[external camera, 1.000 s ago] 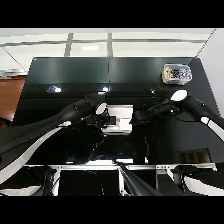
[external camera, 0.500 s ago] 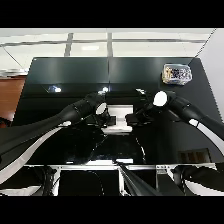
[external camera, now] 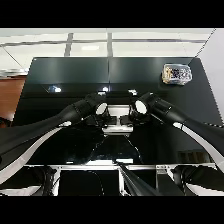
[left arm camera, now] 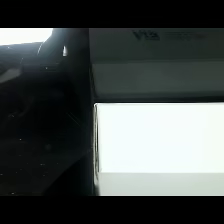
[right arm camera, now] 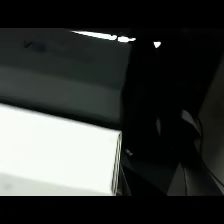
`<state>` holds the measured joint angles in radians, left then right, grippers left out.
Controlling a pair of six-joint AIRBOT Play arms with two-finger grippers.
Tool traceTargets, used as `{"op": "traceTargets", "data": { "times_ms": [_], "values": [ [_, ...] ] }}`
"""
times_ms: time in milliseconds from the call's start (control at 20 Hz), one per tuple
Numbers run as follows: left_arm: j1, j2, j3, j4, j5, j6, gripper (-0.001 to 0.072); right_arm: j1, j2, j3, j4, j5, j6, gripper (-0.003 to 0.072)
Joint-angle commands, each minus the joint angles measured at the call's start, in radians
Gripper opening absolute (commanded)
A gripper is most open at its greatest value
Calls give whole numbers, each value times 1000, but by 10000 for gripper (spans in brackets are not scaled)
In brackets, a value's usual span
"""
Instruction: Fold the box and place the chain.
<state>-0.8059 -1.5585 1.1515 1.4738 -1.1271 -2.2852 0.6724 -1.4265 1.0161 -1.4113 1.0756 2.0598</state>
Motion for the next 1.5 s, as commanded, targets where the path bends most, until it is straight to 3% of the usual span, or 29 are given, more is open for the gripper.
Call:
{"op": "traceTargets", "data": {
  "times_ms": [0, 200, 300, 450, 500, 550, 950, 1000, 1050, 1100, 1250, 1350, 1400, 1450],
  "values": [
    [0, 0, 1, 3, -3, 0, 25, 18, -15, 11, -64, 6, 98, 240],
    [0, 0, 1, 3, 1, 0, 25, 18, -16, 11, -60, 10, 99, 232],
    [0, 0, 1, 3, 1, 0, 25, 18, -16, 11, -56, 27, 100, 13],
    [0, 0, 1, 3, 1, 0, 25, 18, -16, 11, -35, 27, 102, 19],
    [0, 0, 1, 3, 1, 0, 25, 17, -16, 11, -17, 23, 103, 174],
    [0, 0, 1, 3, 1, 0, 25, 17, -16, 11, -11, 19, 102, 203],
    [0, 0, 1, 3, 2, 0, 25, 18, -55, 11, 8, 47, 101, 202],
    [0, 0, 1, 3, 2, 0, 24, 18, -57, 11, 7, 47, 101, 179],
    [0, 0, 1, 3, 2, 0, 25, 18, -57, 11, 8, 46, 101, 55],
    [0, 0, 1, 3, 2, 0, 25, 18, -57, 11, 7, 47, 101, 13],
    [0, -2, 1, 3, 2, 0, 25, 17, -48, 15, 7, 50, 101, 17],
    [0, -2, 1, 3, 0, 0, 25, 13, -16, 18, 4, 59, 93, 385],
    [0, -2, 1, 3, 1, 0, 25, 9, 7, 21, 4, 76, 74, 439],
    [0, -2, 1, 3, 1, 0, 25, 5, 38, 31, 2, 113, 42, 439]
  ]
}}
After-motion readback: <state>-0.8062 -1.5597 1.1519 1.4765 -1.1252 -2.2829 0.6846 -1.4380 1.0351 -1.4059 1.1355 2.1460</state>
